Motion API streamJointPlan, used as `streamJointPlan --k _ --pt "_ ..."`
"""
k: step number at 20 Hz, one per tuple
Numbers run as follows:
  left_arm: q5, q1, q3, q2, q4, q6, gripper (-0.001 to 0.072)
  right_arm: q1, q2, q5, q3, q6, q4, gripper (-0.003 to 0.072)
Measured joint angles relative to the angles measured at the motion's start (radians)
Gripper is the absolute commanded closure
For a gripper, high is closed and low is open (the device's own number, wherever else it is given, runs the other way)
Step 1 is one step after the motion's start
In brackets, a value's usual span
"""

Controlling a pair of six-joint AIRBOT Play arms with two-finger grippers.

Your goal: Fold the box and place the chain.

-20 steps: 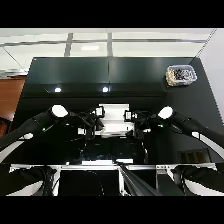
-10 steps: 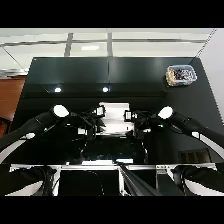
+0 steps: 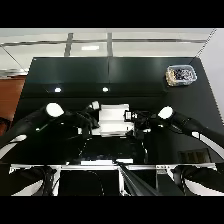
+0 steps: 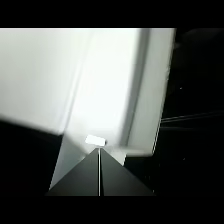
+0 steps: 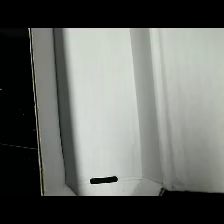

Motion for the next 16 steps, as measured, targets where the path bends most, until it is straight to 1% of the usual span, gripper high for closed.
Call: streamJointPlan --k 2,4,5,7,9,11,13,16 --pt "-0.030 0.056 0.002 0.084 0.113 -0.190 0.0687 0.000 0.000 0.000 0.000 0.000 0.000 0.0415" --pt "-0.046 0.135 -0.007 0.149 0.220 -0.417 0.0687 0.000 0.000 0.000 0.000 0.000 0.000 0.0415" --pt "-0.065 0.187 -0.019 0.167 0.262 -0.537 0.0686 0.000 0.000 0.000 0.000 0.000 0.000 0.0415" --pt "-0.088 0.304 -0.050 0.170 0.280 -0.749 0.0686 0.000 0.000 0.000 0.000 0.000 0.000 0.0415" --pt "-0.155 0.420 -0.088 0.127 0.202 -0.858 0.0687 0.000 0.000 -0.001 0.000 0.000 0.000 0.0415" --pt "-0.211 0.501 -0.121 0.058 0.093 -0.875 0.0687 0.000 0.000 -0.001 0.000 0.000 0.000 0.0415" --pt "-0.235 0.534 -0.139 -0.022 0.014 -0.875 0.0687 0.000 0.000 -0.001 0.000 0.000 0.000 0.0415" --pt "-0.239 0.515 -0.152 -0.124 -0.088 -0.843 0.0687 0.000 0.000 -0.001 0.000 0.000 0.000 0.0415"
